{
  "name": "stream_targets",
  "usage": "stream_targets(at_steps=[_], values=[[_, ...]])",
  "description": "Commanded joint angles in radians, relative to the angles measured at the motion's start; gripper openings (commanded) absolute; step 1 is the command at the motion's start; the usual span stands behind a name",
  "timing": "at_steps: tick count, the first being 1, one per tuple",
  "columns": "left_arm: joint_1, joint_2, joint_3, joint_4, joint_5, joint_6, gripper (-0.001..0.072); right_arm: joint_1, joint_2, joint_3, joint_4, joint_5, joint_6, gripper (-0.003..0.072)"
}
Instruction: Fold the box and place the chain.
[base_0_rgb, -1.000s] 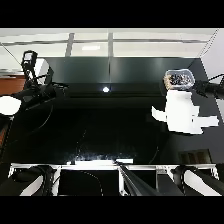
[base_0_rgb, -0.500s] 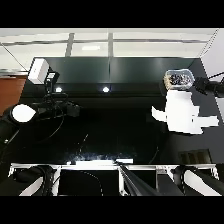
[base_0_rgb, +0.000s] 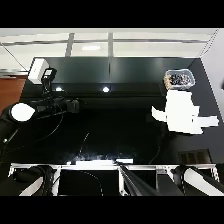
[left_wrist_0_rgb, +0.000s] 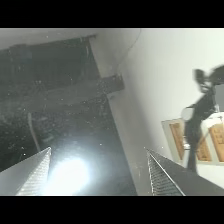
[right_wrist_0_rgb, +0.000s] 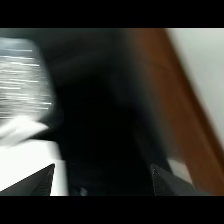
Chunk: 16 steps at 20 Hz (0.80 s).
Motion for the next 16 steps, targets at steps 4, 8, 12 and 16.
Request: stream_targets(at_steps=[4, 8, 12, 16], values=[[0.0, 0.0, 0.003, 0.042, 0.008, 0.009, 0.0706, -0.286, -0.043, 0.04, -0.138, 0.125, 0.101, 0.072], [0.0, 0.0, 0.003, 0.044, 0.007, 0.009, 0.0706, -0.43, -0.162, 0.051, 0.264, 0.2, -0.209, 0.072], [0.0, 0.0, 0.003, 0.043, 0.006, 0.009, 0.0705, -0.555, -0.364, 0.114, 0.786, 0.549, -0.522, 0.072], [0.0, 0.0, 0.003, 0.042, 0.006, 0.009, 0.0705, -0.521, -0.502, 0.137, 0.727, 0.659, -0.546, 0.072]])
